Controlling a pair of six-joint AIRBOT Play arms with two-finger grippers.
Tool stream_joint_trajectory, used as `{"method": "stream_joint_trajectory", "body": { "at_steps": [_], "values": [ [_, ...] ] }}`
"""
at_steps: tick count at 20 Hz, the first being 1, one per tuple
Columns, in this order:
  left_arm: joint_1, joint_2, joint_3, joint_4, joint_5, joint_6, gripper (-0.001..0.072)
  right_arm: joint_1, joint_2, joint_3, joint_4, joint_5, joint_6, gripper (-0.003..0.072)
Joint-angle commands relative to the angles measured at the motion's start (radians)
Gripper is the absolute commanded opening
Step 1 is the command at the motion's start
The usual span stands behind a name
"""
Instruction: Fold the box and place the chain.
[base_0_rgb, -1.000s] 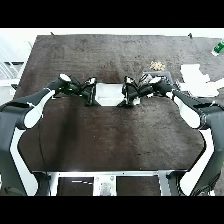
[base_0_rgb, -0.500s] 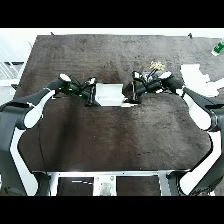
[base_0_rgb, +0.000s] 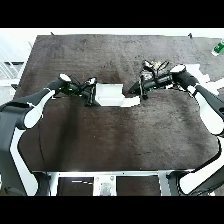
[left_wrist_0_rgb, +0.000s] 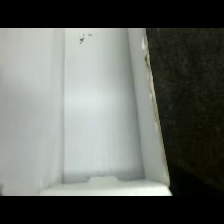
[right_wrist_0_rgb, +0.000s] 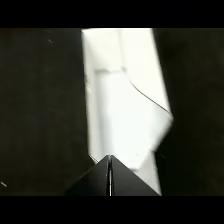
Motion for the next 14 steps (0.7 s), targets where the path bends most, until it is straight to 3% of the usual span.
{"method": "stream_joint_trajectory", "body": {
  "at_steps": [1, 5, 14],
  "values": [
    [0.001, 0.0, 0.0, 0.0, 0.0, 0.0, 0.0479, 0.061, 0.005, -0.031, 0.132, 0.006, 0.039, 0.001],
    [0.001, 0.0, 0.0, 0.0, 0.0, 0.0, 0.0479, 0.114, 0.005, -0.032, 0.145, -0.305, 0.176, 0.0011],
    [0.001, 0.0, 0.0, 0.0, 0.0, 0.0, 0.0479, 0.115, -0.018, -0.032, 0.088, -0.556, 0.307, 0.001]
  ]
}}
